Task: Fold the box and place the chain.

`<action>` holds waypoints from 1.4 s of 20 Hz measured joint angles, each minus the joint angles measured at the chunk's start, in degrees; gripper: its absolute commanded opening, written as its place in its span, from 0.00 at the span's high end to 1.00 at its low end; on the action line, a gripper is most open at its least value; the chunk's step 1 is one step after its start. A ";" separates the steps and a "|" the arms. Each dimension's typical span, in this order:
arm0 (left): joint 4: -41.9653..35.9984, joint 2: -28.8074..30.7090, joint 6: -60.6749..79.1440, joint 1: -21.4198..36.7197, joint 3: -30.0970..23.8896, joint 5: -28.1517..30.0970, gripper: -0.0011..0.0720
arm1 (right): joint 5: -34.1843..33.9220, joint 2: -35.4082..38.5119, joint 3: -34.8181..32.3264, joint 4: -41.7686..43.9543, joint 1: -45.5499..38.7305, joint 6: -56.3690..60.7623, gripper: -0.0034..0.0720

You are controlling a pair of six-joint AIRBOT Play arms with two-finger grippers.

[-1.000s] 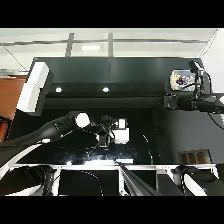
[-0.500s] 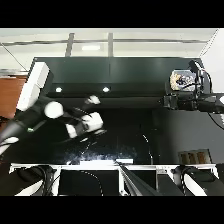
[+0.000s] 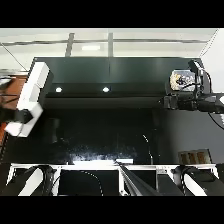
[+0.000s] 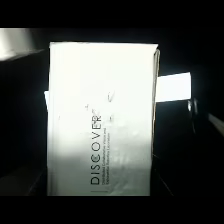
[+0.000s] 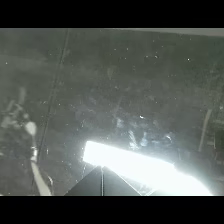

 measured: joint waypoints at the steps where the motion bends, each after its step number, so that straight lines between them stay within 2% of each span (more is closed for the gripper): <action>1: 0.07 0.15 0.33 4.07 -0.26 0.61 0.58 | -0.09 0.00 0.00 0.02 0.00 -0.17 0.93; 3: 0.04 0.26 1.70 9.84 -0.72 3.02 0.58 | -0.15 0.00 0.00 0.04 -0.02 -0.26 0.93; 6: -1.29 -0.83 6.91 13.73 -1.25 6.21 0.58 | -0.31 0.00 0.00 0.04 0.00 -0.37 0.93; 11: -7.98 -6.10 14.51 15.43 -2.19 12.92 0.58 | -1.84 0.00 0.00 0.07 -0.02 -0.42 0.93; 16: -11.56 -11.93 20.15 14.69 -2.40 16.13 0.58 | -2.67 0.00 0.00 0.11 -0.02 -0.42 0.93; 17: -12.11 -12.94 20.85 14.49 -2.40 16.85 0.54 | -2.78 0.00 0.00 0.15 0.00 -0.42 0.93; 18: -12.68 -13.68 21.42 14.34 -2.43 17.57 0.19 | -2.86 0.00 0.00 0.24 0.00 -0.42 0.93; 19: -13.44 -14.32 21.92 14.16 -2.43 18.60 0.00 | -2.93 0.00 0.00 0.35 0.00 -0.42 0.93; 23: -14.73 -14.23 22.49 13.20 -0.90 21.88 0.00 | -3.06 0.00 0.42 0.46 0.00 -0.42 0.94; 27: -15.69 -9.38 20.92 9.62 5.84 23.21 0.01 | -1.81 0.00 5.49 -0.76 0.00 -0.42 0.93; 28: -16.35 -7.72 20.46 8.22 7.87 23.34 0.04 | -0.15 0.00 7.89 -1.86 -0.02 -0.42 0.94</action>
